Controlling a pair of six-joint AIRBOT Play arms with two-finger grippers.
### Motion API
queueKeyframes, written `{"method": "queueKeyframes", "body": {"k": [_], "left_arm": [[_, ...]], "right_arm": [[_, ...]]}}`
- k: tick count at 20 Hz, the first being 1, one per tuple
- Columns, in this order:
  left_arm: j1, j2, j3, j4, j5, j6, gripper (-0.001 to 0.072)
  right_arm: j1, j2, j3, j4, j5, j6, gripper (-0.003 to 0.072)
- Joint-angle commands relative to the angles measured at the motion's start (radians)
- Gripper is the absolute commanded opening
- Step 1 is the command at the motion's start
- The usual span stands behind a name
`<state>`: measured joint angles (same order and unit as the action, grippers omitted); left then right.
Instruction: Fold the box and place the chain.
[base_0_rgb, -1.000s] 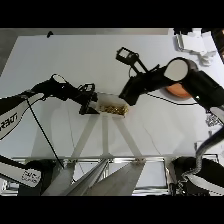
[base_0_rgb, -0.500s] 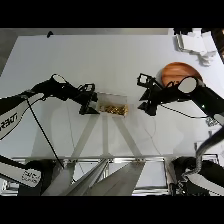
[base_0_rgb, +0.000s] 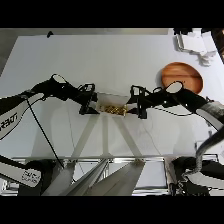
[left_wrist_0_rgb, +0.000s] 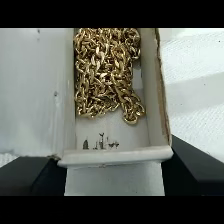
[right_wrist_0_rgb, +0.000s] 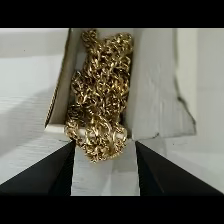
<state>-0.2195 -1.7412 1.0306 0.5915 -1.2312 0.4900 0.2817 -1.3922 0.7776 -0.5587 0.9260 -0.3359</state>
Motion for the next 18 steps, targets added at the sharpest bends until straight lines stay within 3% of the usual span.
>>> {"method": "queueKeyframes", "body": {"k": [1, 2, 3, 4, 6, 8, 18], "left_arm": [[0.0, 0.0, 0.0, 0.0, 0.0, 0.0, 0.0159], [0.0, 0.0, 0.0, 0.0, 0.0, 0.0, 0.0159], [0.0, 0.0, 0.0, 0.0, 0.0, 0.0, 0.0159], [0.0, 0.0, 0.0, 0.0, 0.0, 0.0, 0.0159], [0.0, 0.0, 0.0, 0.0, 0.0, 0.0, 0.0159], [0.0, 0.0, 0.0, 0.0, 0.0, 0.0, 0.0159], [0.0, 0.0, 0.0, 0.0, 0.0, 0.0, 0.0159]], "right_arm": [[0.016, -0.023, -0.001, 0.043, -0.002, -0.074, 0.0398], [0.016, -0.023, -0.001, 0.042, -0.003, -0.073, 0.035], [0.016, -0.023, -0.001, 0.04, -0.002, -0.072, 0.0205], [0.016, -0.023, -0.001, 0.039, -0.003, -0.066, 0.0151], [0.016, -0.022, -0.001, 0.025, -0.005, -0.048, 0.0138], [0.016, -0.017, -0.001, -0.023, -0.011, 0.01, 0.0009], [0.016, 0.154, 0.002, -0.12, -0.046, 0.394, 0.0008]]}}
